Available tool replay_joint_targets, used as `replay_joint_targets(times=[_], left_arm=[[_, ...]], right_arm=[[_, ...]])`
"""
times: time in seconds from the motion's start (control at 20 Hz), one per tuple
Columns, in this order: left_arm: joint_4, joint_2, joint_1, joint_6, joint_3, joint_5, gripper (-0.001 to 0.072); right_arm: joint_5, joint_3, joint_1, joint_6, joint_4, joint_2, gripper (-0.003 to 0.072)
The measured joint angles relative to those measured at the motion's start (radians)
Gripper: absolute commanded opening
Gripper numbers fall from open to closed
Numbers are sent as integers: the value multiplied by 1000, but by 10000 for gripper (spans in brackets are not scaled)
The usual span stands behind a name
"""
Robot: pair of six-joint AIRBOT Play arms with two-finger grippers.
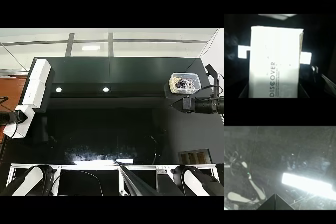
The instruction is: Fold the box and place the chain.
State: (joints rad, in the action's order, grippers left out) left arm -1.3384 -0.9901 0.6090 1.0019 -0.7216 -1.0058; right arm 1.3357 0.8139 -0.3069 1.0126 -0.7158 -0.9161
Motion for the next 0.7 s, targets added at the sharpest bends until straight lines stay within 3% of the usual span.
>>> replay_joint_targets(times=[0.3, 0.35, 0.45, 0.5, 0.7], left_arm=[[106, -66, 16, -132, 0, 94, 337], [115, -81, 16, -139, 0, 101, 369], [130, -112, 16, -153, 0, 126, 651], [142, -125, 12, -153, 0, 143, 711], [150, -143, -6, -160, -19, 169, 711]], right_arm=[[-30, 0, 0, 0, 0, 0, 9], [-33, 0, 0, 0, 0, 0, 9], [-36, 0, 0, 0, 0, 0, 9], [-36, 0, 0, 0, -1, 0, 9], [-36, 1, 0, 0, -4, 0, 10]])
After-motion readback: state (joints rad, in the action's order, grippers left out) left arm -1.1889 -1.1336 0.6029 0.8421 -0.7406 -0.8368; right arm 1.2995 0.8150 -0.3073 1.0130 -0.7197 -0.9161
